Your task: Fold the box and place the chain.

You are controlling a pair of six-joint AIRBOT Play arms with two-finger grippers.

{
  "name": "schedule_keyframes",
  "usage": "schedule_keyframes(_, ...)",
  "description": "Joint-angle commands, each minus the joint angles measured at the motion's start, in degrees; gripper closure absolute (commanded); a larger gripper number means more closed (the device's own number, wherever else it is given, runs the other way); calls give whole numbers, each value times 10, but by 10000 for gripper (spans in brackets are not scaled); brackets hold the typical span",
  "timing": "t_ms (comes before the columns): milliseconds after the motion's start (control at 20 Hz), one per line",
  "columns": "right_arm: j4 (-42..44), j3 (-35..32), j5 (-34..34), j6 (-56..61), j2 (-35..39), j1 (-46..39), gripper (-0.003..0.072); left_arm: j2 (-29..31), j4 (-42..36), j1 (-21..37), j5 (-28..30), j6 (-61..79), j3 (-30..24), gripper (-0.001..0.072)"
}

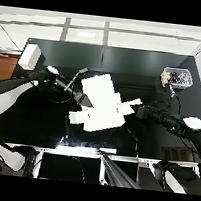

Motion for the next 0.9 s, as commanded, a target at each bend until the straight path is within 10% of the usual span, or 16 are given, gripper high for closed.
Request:
schedule_keyframes(0, -10, 0, 1, 0, 0, 0, 679, -1, 7, 0, -3, 26, 3, 491)
schedule_keyframes(450, -33, 0, 24, -2, 0, 0, 675, 4, 7, 0, 9, 62, 3, 687)
schedule_keyframes(500, -48, 3, 28, -2, 0, 0, 553, 10, 7, 0, 13, 62, 3, 688)
schedule_keyframes(550, -78, 13, 34, -2, 0, -1, 210, 19, 7, 0, 15, 62, 3, 689)
schedule_keyframes(600, -115, 30, 46, -2, 0, -5, 30, 30, 7, 0, 15, 62, 2, 689)
schedule_keyframes(850, -311, 155, 148, -2, 0, -21, 35, 135, 45, -30, 102, 86, -36, 690)
